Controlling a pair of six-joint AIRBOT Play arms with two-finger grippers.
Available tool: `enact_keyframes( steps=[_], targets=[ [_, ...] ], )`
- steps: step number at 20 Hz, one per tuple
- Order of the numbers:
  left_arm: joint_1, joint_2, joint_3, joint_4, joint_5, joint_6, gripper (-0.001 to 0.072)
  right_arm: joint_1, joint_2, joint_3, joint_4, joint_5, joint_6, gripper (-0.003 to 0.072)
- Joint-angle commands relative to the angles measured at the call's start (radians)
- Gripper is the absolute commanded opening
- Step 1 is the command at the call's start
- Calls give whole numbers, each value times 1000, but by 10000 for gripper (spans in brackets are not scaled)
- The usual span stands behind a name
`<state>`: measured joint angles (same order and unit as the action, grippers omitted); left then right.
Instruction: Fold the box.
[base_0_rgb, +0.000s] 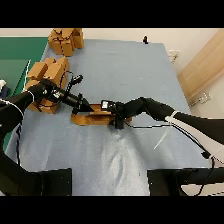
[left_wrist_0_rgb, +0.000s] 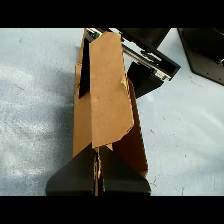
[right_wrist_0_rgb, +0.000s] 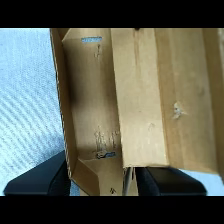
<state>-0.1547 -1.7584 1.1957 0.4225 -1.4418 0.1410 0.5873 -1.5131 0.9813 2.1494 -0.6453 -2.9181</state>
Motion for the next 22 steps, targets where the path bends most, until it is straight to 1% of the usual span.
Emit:
enact_keyframes(
  steps=[1, 3, 9, 13, 22],
  targets=[
    [1, 1, 1, -4, 2, 0, 12, -4, -12, 4, 3, -54, 3, 519],
    [1, 1, 1, -4, 2, 0, 12, -4, -15, 4, 6, -71, 3, 519],
    [1, 1, 1, -4, 2, 0, 12, -4, -19, 5, 6, -73, 16, 519],
    [1, 1, 1, -3, 3, 1, 12, -4, -19, 26, 13, -127, 24, 521],
    [1, 1, 1, -3, 3, 0, 13, -4, -31, 40, 13, -126, 46, 517]
  ],
)
